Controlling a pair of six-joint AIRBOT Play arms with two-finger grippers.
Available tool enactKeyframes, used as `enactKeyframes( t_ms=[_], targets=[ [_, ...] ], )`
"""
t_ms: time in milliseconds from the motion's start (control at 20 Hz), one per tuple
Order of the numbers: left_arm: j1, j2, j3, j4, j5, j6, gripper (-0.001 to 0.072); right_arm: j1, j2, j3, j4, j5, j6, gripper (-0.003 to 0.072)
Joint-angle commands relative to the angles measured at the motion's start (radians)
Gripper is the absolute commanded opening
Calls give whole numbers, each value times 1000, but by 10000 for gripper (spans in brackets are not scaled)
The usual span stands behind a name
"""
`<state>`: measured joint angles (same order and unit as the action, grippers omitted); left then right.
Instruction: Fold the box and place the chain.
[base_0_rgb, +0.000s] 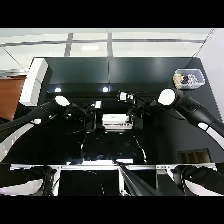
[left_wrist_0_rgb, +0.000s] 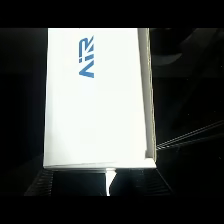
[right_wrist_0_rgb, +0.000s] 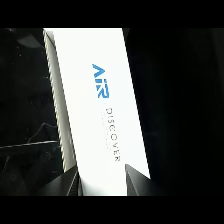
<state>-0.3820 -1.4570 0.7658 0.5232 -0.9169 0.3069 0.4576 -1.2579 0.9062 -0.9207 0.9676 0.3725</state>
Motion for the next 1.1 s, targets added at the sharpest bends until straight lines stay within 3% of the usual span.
enactKeyframes(
  t_ms=[0,100,150,1050],
  targets=[
    [0,0,0,0,1,0,290,0,0,0,3,-2,-3,338],
    [0,0,0,0,1,0,291,0,0,0,-2,-1,-3,339],
    [0,0,0,0,1,0,291,0,0,0,-2,2,-3,377],
    [0,0,0,0,1,0,291,0,6,0,-19,42,-2,362]
  ],
)
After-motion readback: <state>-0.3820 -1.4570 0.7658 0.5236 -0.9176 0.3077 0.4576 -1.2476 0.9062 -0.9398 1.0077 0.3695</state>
